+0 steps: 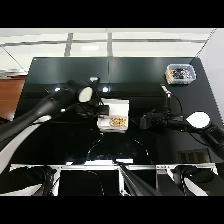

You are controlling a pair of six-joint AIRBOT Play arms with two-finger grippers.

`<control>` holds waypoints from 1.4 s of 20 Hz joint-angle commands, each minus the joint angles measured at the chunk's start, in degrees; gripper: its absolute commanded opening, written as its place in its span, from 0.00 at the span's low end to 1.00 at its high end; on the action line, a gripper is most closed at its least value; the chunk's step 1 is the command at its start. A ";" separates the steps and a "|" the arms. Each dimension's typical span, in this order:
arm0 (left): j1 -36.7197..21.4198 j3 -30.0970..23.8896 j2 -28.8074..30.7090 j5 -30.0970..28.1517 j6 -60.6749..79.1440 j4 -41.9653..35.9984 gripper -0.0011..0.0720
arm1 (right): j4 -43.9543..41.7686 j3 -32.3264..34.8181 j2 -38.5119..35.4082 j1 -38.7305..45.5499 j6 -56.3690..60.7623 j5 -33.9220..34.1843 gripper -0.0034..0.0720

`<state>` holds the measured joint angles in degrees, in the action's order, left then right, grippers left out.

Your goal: Fold the box and place the chain.

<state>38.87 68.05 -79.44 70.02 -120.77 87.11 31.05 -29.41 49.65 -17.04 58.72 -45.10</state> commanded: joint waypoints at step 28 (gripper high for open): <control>-26.08 -23.89 -0.81 -9.62 137.31 -48.72 1.00 | 0.09 -0.04 0.02 0.00 4.37 0.35 0.46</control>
<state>10.94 41.65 -77.60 62.11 12.05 37.45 31.14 -29.41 49.65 -17.04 62.48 -44.75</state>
